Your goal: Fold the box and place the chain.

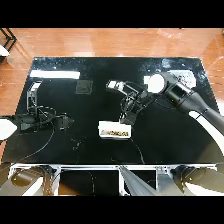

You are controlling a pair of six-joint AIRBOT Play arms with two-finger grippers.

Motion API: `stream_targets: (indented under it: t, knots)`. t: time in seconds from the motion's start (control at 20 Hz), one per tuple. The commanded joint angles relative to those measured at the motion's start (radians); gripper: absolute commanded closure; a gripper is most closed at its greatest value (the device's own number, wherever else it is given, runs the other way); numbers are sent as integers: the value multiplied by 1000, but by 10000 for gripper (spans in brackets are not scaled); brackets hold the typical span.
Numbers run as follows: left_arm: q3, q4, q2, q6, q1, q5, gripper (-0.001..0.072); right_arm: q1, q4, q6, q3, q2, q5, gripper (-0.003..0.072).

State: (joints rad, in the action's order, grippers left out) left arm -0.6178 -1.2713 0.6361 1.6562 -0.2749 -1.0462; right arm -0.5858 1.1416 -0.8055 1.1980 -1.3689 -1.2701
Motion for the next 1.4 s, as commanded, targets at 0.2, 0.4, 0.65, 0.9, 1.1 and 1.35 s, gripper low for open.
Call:
stream_targets:
  t: [0.2, 0.4, 0.65, 0.9, 1.1, 1.35]
  knots:
    - [0, -3, 0, 1, 1, 7, 94, -38, 41, 22, -1, -11, -50, -24]
    - [0, -3, 0, 1, 1, 18, 94, -49, 29, 18, -1, -10, -96, -24]
    - [0, -3, 0, 1, 1, 17, 94, -100, 37, 8, -1, -10, -95, -24]
    - [0, -3, 0, 1, 1, 16, 94, -114, 116, -36, -1, -10, -29, -23]
    - [0, -3, 0, 1, 1, 16, 94, -114, 116, -35, -1, -10, -24, -12]
    - [0, -3, 0, 1, 1, 17, 94, -114, 116, -36, -1, -11, -24, 42]
